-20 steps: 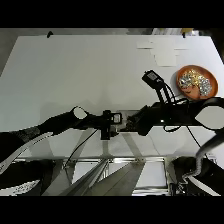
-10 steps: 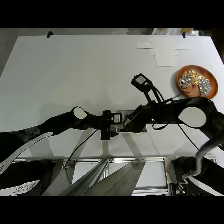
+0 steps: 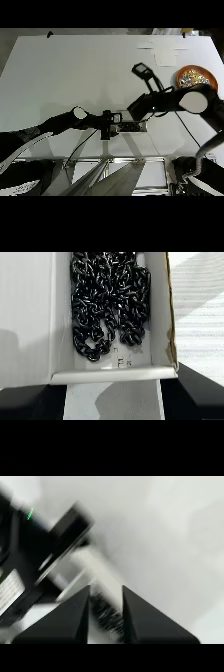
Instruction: Fold the box and place the chain.
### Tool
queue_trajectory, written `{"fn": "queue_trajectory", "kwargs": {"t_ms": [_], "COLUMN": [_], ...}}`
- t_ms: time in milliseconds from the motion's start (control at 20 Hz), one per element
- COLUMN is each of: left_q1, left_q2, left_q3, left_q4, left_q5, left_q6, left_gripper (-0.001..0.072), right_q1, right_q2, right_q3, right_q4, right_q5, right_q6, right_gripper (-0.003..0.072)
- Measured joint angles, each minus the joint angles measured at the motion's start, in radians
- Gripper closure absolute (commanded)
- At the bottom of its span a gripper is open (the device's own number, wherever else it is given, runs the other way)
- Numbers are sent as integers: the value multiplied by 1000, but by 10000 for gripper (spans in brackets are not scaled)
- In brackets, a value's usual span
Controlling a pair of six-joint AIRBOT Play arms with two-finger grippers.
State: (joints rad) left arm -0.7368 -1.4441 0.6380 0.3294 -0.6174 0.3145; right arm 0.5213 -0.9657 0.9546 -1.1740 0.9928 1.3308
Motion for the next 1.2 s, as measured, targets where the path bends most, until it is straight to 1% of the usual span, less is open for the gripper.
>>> {"fn": "queue_trajectory", "kwargs": {"t_ms": [150, 300, 350, 400, 450, 650, 850, 1200], "left_q1": [0, 0, 0, 0, 0, 0, 0, 0], "left_q2": [0, 0, 0, 0, 0, 0, 0, 0], "left_q3": [0, 0, 0, 0, 0, 0, 0, 0], "left_q4": [0, 0, 0, 0, 0, 0, 0, 0], "left_q5": [0, 0, 0, 0, 0, 0, 0, 0], "left_q6": [0, 0, 0, 0, 0, 0, 0, 0], "left_gripper": [500, 500, 500, 500, 500, 500, 500, 500], "right_q1": [-119, -236, -270, -297, -321, -369, -382, -386], "right_q2": [-17, -83, -115, -146, -180, -294, -369, -413], "right_q3": [38, 51, 50, 48, 44, 21, 0, -66], "right_q4": [-47, -120, -140, -153, -165, -227, -288, -326], "right_q5": [-10, 15, 29, 41, 55, 86, 84, 33], "right_q6": [-1, 10, 17, 25, 31, 59, 113, 154], "right_gripper": [511, 501, 434, 346, 339, 346, 349, 355]}}
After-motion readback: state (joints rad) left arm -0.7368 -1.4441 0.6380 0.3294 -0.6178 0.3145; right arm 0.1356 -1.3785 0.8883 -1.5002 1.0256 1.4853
